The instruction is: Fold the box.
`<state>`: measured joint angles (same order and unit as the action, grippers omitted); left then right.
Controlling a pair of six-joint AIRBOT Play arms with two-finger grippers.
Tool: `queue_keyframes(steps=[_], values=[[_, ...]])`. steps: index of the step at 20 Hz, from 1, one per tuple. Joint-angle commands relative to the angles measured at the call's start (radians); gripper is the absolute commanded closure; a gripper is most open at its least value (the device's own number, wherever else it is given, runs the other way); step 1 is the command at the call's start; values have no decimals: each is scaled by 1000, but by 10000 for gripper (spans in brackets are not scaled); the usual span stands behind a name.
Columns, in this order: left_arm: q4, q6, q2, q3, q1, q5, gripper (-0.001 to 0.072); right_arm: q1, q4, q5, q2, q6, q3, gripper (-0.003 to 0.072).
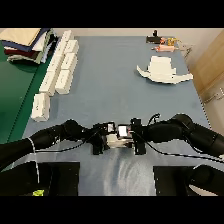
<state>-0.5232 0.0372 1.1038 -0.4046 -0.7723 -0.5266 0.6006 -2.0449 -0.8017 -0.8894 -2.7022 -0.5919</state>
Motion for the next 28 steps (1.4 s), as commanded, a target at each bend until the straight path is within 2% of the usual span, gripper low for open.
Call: queue_keyframes(steps=[1, 4, 6, 8, 10, 14, 18, 23, 28], values=[[0, 0, 0, 0, -1, 0, 256, -3, 4, 0, 44, 124, -1, 275], [0, 0, 0, 0, -1, 0, 257, -3, 29, -14, 71, 320, -1, 287], [0, 0, 0, 1, -1, 0, 257, -3, 0, -26, 67, 434, 9, 617], [0, 0, 0, 1, -1, 0, 256, -2, -120, 39, 66, 455, 58, 676], [0, 0, 0, 1, -1, 0, 257, 3, -289, 173, 83, 451, 130, 685], [0, 0, 0, 1, -1, 0, 257, 105, -324, 471, 130, 490, 233, 685], [0, 0, 0, 1, -1, 0, 257, 174, -311, 511, 118, 497, 243, 685], [0, 0, 0, 1, -1, 0, 256, 174, -307, 558, 78, 498, 276, 685], [0, 0, 0, 1, -1, 0, 256, 175, -308, 557, 64, 513, 318, 685]])
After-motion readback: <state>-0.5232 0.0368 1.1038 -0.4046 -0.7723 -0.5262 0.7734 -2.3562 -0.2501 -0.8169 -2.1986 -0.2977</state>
